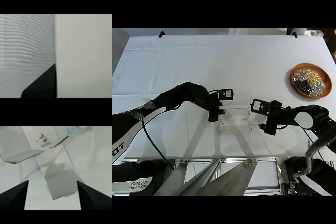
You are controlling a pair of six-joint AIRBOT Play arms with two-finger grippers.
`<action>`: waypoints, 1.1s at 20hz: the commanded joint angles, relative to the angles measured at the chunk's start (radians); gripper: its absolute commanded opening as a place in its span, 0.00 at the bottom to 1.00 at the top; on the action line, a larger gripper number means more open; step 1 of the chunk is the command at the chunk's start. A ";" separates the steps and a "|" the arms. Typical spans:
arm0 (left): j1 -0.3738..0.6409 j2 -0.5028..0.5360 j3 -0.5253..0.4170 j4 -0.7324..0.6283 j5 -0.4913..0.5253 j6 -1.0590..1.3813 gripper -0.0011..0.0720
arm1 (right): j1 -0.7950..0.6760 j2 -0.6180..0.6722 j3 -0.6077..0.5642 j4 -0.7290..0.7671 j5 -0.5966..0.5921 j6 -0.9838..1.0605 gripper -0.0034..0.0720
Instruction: Fold the box and place the chain.
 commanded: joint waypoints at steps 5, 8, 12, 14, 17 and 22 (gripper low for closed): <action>0.000 0.000 0.000 0.000 0.000 0.000 0.04 | 0.009 -0.017 -0.026 0.079 0.063 -0.194 0.98; 0.000 0.000 0.000 0.000 0.000 0.000 0.04 | 0.064 -0.017 -0.100 0.083 -0.041 -0.230 0.98; 0.000 0.000 0.000 0.000 0.000 0.000 0.04 | 0.149 -0.018 -0.153 0.143 -0.230 -0.226 0.98; 0.000 0.000 0.000 0.000 0.000 0.000 0.04 | 0.161 -0.018 -0.155 0.164 -0.284 -0.226 0.98; 0.000 0.000 0.000 0.000 0.000 0.000 0.04 | 0.161 -0.018 -0.155 0.183 -0.313 -0.226 0.98; 0.000 0.000 0.000 0.000 0.000 0.000 0.04 | 0.161 -0.054 -0.159 0.185 -0.330 -0.177 0.98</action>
